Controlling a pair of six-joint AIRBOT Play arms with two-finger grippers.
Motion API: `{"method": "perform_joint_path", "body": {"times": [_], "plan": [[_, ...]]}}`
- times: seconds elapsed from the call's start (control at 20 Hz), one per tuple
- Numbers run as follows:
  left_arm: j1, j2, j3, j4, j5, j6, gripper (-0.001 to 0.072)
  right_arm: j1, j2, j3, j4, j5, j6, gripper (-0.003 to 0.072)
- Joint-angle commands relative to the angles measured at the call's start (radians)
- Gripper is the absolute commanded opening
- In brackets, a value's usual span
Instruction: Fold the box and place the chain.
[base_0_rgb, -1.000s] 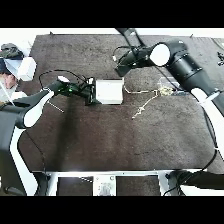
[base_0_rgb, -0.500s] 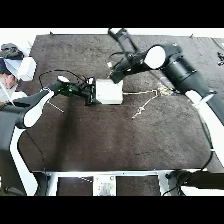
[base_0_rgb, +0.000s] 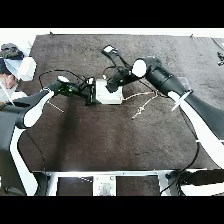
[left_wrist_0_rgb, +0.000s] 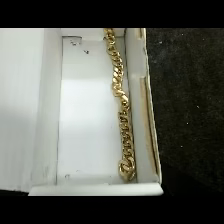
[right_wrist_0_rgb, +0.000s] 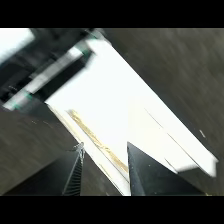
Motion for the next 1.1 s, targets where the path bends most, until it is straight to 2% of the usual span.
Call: {"method": "perform_joint_path", "body": {"times": [0.0,0.15,0.2,0.25,0.3,0.35,0.4,0.45,0.75,1.05], "plan": [[0.001,0.000,0.000,0.000,0.000,0.000,0.0347,-0.115,0.072,-0.113,0.005,0.023,0.061,0.0329],[0.001,0.000,0.000,0.000,0.000,0.000,0.0347,-0.264,0.214,-0.327,0.004,-0.058,0.130,0.0328],[0.001,0.000,0.000,0.000,0.000,0.000,0.0347,-0.320,0.253,-0.403,0.004,-0.116,0.164,0.0225],[0.001,0.000,0.000,0.000,0.000,0.000,0.0347,-0.369,0.276,-0.464,0.006,-0.176,0.202,0.0154],[0.001,0.000,0.000,0.000,0.000,0.000,0.0347,-0.415,0.280,-0.513,0.018,-0.230,0.239,0.0156],[0.001,0.000,0.000,0.000,0.000,0.000,0.0347,-0.450,0.271,-0.541,0.032,-0.262,0.240,0.0221],[0.001,0.000,0.000,0.000,0.000,0.000,0.0347,-0.479,0.249,-0.557,0.059,-0.286,0.240,0.0302],[0.001,0.000,0.000,0.000,0.000,0.000,0.0347,-0.496,0.222,-0.558,0.084,-0.298,0.240,0.0313],[0.001,0.000,0.000,0.000,0.000,0.000,0.0346,-0.508,0.064,-0.557,0.176,-0.437,0.240,0.0314],[0.001,0.000,0.000,0.000,0.000,0.000,0.0347,-0.510,0.027,-0.555,0.232,-0.555,0.248,0.0314]]}}
